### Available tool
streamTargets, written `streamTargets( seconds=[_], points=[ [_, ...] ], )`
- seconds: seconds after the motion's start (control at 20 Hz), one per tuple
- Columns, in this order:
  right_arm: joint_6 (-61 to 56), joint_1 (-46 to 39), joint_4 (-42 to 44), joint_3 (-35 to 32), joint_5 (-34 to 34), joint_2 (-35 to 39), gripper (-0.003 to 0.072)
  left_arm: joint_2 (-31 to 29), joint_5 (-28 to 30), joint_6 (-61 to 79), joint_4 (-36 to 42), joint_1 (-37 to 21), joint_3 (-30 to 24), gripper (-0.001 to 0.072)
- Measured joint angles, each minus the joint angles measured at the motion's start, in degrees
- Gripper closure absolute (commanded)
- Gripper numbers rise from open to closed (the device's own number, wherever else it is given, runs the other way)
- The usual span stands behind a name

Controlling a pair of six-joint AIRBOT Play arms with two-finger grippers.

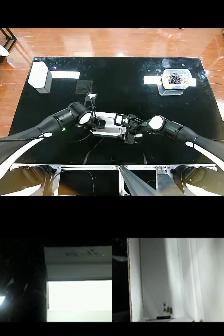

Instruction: Fold the box and place the chain.

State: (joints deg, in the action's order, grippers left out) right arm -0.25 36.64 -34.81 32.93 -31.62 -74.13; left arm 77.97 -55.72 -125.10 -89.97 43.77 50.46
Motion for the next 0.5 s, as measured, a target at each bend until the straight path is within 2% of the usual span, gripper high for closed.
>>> streamTargets(
  seconds=[0.05,0.2,0.4,0.45,0.5],
  points=[
    [0.0,0.0,0.0,0.0,-0.1,0.0,-0.0004,0.0,0.1,0.3,-0.1,0.0,0.0,0.0681],
    [-1.0,0.0,-1.3,0.0,-0.7,0.5,-0.0003,0.0,-0.7,0.4,0.0,0.0,0.0,0.0681],
    [-3.4,0.0,-8.9,-0.1,-2.5,3.3,-0.0002,0.0,-1.6,0.4,0.1,0.0,0.0,0.0682],
    [-3.7,0.0,-10.7,0.0,-2.9,4.0,0.0015,0.0,-1.9,0.4,0.2,0.0,0.0,0.0682],
    [-4.1,0.0,-12.3,0.0,-3.2,4.7,0.01,0.0,-2.1,0.3,0.3,0.0,0.0,0.0682]
  ],
)
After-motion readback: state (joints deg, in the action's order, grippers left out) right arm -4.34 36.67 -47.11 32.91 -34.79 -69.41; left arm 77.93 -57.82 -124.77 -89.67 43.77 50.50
